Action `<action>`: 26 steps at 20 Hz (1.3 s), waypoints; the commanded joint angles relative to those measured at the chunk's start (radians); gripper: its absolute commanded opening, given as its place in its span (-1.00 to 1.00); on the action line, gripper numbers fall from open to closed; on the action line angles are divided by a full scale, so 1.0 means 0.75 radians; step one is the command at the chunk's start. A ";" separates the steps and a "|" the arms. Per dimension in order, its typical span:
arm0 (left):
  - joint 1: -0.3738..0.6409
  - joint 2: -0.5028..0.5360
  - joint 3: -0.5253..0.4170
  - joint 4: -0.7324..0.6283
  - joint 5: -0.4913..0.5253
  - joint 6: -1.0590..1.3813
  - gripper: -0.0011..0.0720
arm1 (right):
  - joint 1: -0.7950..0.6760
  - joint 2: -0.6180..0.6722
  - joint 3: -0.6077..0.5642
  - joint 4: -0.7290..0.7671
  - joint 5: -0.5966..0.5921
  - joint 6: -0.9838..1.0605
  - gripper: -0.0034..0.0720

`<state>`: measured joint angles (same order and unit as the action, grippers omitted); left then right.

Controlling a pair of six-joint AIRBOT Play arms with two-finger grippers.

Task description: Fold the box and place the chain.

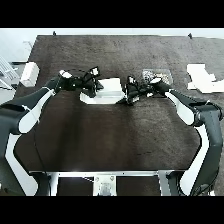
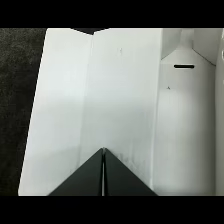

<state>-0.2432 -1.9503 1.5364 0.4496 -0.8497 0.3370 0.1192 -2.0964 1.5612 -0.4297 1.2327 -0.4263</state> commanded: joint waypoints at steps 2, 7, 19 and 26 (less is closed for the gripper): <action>-0.002 -0.003 0.005 0.024 -0.005 -0.009 -0.93 | -0.001 -0.001 -0.001 0.001 -0.002 -0.002 0.46; 0.026 0.075 0.055 0.026 -0.163 -0.010 -0.93 | -0.001 -0.001 -0.001 0.001 -0.002 -0.002 0.46; 0.167 0.249 0.020 0.380 -0.509 -0.253 0.70 | 0.000 -0.001 -0.001 0.001 -0.002 -0.002 0.46; 0.158 0.133 -0.004 0.444 -0.399 -0.310 0.71 | 0.000 -0.001 -0.001 0.001 -0.002 -0.002 0.46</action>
